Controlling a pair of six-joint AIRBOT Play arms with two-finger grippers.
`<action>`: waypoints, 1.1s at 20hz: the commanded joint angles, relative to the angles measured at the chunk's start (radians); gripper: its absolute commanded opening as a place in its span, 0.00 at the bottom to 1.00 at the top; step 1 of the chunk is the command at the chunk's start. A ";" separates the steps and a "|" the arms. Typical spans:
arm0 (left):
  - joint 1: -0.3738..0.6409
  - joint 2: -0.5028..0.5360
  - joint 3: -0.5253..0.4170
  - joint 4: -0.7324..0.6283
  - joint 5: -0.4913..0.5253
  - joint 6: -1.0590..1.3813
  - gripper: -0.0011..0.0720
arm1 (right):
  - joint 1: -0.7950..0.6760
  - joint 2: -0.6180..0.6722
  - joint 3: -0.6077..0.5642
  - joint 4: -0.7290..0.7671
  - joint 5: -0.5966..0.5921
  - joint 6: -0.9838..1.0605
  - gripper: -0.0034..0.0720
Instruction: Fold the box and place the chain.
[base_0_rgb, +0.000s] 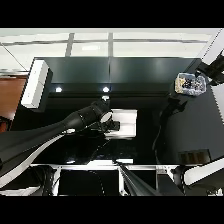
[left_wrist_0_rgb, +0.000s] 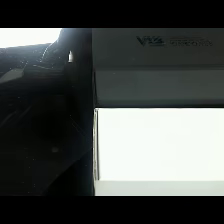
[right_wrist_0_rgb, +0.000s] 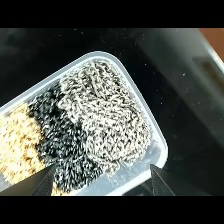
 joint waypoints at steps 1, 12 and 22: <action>0.001 -0.001 0.000 0.000 -0.008 0.000 0.05 | -0.015 -0.075 0.039 0.019 0.009 0.036 0.98; 0.001 -0.001 0.000 0.000 -0.005 0.000 0.05 | -0.014 -0.159 0.042 0.004 -0.056 0.032 0.81; 0.001 -0.001 0.000 0.000 -0.004 0.000 0.05 | -0.011 -0.072 0.058 -0.014 -0.012 -0.149 0.06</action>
